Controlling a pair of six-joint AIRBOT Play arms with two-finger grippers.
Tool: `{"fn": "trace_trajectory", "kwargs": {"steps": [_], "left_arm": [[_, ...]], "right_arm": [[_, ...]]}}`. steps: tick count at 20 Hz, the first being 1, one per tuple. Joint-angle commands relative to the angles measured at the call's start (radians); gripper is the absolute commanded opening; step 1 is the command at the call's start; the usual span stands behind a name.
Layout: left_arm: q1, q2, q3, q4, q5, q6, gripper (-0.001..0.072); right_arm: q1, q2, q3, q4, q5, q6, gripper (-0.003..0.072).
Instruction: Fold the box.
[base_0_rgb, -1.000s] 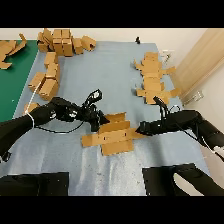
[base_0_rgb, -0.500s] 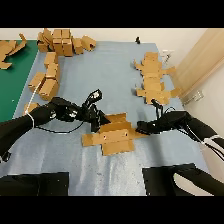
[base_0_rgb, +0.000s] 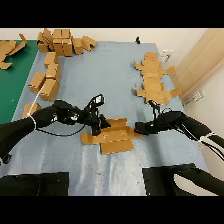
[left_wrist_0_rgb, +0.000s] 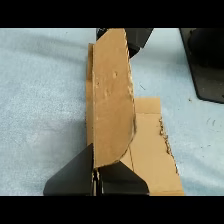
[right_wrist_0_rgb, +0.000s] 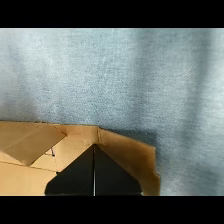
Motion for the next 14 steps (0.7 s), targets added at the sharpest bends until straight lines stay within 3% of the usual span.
{"fn": "trace_trajectory", "kwargs": {"steps": [1,8,10,14], "left_arm": [[-0.010,0.001,-0.007,0.004,0.024,0.016,0.0013],[-0.008,-0.002,-0.036,0.004,0.032,0.032,0.0013],[-0.009,-0.002,-0.036,0.003,0.032,0.038,0.0013],[-0.008,0.000,-0.035,0.003,0.032,0.049,0.0013]], "right_arm": [[0.003,0.004,-0.001,0.000,0.009,0.000,0.0002],[0.002,0.172,0.000,0.005,0.008,0.000,0.0009],[0.002,0.236,0.002,0.016,0.009,0.001,0.0162],[0.002,0.322,0.002,0.016,0.009,0.002,0.0159]]}}
